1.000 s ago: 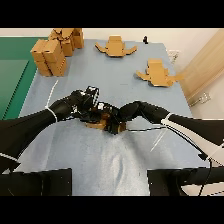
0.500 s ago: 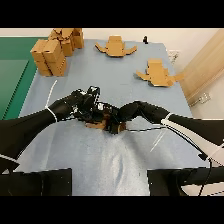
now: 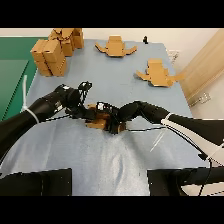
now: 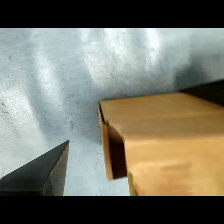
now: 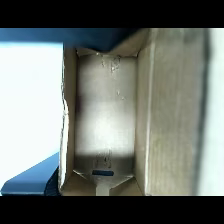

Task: Fold the box.

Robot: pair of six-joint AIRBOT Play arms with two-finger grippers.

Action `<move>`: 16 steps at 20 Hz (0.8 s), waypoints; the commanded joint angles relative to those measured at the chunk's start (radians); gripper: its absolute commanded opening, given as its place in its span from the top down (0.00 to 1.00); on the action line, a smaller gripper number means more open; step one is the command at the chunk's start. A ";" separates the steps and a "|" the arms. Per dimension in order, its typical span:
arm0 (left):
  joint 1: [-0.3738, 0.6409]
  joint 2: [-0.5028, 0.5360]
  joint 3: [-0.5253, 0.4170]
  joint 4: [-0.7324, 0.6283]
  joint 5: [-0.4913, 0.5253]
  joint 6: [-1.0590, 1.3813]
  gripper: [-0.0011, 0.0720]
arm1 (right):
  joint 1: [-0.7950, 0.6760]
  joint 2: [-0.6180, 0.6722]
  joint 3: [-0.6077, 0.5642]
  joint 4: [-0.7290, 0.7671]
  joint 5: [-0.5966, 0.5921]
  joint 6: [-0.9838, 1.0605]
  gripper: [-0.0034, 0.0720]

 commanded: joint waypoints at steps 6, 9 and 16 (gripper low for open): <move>0.254 0.178 -0.076 -0.380 -0.149 0.866 0.14 | 0.000 0.000 0.000 0.001 -0.002 0.001 0.75; 0.404 0.182 -0.088 -0.504 -0.307 1.239 0.14 | 0.001 0.000 0.000 -0.001 -0.001 0.000 0.75; 0.507 -0.063 -0.084 -0.593 -0.190 2.108 0.06 | 0.001 0.000 0.000 -0.002 -0.004 0.000 0.75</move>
